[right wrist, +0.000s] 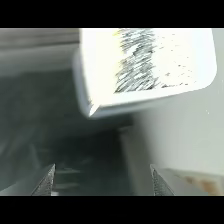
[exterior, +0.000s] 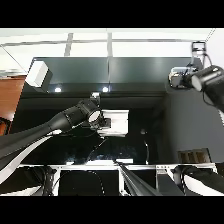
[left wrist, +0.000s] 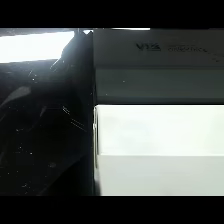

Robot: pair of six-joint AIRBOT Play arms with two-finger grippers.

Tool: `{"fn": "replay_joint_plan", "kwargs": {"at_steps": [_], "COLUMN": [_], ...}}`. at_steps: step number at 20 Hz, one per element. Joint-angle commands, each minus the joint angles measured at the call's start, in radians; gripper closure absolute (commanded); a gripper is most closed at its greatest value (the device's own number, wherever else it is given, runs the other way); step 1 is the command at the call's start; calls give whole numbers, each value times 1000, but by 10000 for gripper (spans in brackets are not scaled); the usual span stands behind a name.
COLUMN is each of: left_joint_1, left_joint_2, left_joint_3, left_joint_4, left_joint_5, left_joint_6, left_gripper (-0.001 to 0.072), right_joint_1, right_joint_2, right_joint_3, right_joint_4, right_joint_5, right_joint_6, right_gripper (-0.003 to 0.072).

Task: Fold the box and place the chain.

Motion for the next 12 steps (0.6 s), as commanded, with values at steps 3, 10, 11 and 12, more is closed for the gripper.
{"fn": "replay_joint_plan", "kwargs": {"at_steps": [3,10,11,12], "left_joint_1": [0,0,0,0], "left_joint_2": [0,0,0,0], "left_joint_3": [1,1,1,1], "left_joint_4": [0,0,0,0], "left_joint_5": [-1,0,0,0], "left_joint_6": [0,0,0,0], "left_gripper": [684,684,684,684], "right_joint_1": [-267,-314,-314,-314], "right_joint_2": [-404,-721,-727,-731], "right_joint_3": [389,714,714,715], "right_joint_4": [294,462,477,475], "right_joint_5": [8,203,188,182], "right_joint_6": [-56,-92,-93,-93], "right_gripper": [-12,97,106,118]}}
